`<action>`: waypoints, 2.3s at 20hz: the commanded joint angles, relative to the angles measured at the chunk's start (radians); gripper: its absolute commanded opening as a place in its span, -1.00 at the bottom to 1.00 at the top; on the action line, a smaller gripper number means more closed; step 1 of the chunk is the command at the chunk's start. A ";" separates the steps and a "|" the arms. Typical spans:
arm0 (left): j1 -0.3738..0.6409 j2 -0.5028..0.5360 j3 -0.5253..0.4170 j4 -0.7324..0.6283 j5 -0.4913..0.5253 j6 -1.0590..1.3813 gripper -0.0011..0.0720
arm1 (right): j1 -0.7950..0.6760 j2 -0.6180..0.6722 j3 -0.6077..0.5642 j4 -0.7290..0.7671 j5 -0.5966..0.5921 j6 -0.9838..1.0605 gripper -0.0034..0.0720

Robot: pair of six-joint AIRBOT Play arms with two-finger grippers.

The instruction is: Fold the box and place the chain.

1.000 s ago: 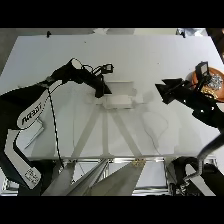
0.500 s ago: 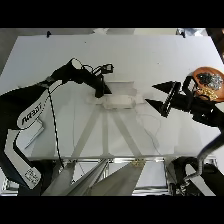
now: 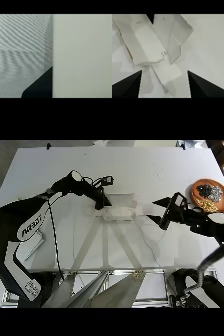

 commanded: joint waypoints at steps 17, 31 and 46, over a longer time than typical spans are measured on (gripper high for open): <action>0.000 0.000 0.000 0.000 0.000 0.000 -0.95 | 0.224 -0.419 0.072 0.505 -0.207 -0.534 0.77; -0.001 0.000 0.000 0.000 0.000 0.000 -0.95 | 0.204 -0.510 0.249 0.300 -0.177 -0.314 0.77; 0.000 0.000 0.000 0.000 0.000 0.000 -0.95 | 0.170 -0.777 0.613 -0.169 0.234 0.119 0.76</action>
